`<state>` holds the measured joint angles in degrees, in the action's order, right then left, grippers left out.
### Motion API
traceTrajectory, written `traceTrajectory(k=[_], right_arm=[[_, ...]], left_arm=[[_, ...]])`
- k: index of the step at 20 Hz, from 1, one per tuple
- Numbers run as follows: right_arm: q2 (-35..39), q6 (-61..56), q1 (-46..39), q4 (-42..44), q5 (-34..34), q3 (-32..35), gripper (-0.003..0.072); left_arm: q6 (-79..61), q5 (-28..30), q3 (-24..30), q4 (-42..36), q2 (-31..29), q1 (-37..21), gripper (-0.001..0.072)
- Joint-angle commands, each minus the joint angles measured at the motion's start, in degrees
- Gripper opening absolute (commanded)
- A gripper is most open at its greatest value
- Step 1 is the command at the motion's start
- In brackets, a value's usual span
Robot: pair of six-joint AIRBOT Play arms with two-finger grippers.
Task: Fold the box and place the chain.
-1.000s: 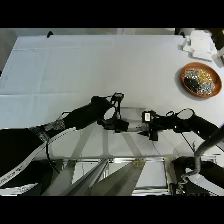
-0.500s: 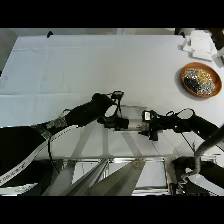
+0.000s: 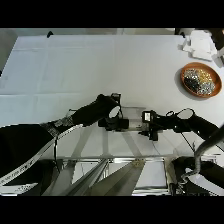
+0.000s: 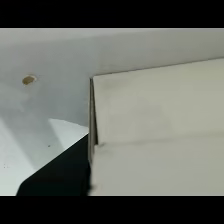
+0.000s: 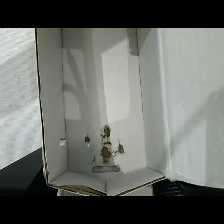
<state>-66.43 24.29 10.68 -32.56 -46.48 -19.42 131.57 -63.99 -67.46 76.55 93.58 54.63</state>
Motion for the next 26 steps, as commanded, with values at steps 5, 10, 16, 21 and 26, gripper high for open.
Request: traceTrajectory(k=[5,10,16,21,26], right_arm=[[0.0,0.0,0.02,0.02,-0.02,0.02,0.0414],[0.0,0.0,0.02,0.0,-0.02,0.02,0.0414],[0.0,0.0,0.02,0.02,-0.04,0.02,0.0414],[0.0,0.0,0.02,0.0,-0.04,0.02,0.0414],[0.0,0.0,0.02,0.02,-0.02,0.02,0.0414]], left_arm=[[3.89,0.37,-0.07,0.44,-0.59,-1.53,0.0063],[3.8,1.84,-0.04,1.77,-0.66,-0.85,0.0004],[3.45,1.84,-0.04,3.1,-0.66,0.13,0.0319],[3.43,1.53,-0.04,3.28,-0.81,-0.11,0.0336],[3.41,1.73,-0.04,5.29,-3.02,-1.55,0.0335]])
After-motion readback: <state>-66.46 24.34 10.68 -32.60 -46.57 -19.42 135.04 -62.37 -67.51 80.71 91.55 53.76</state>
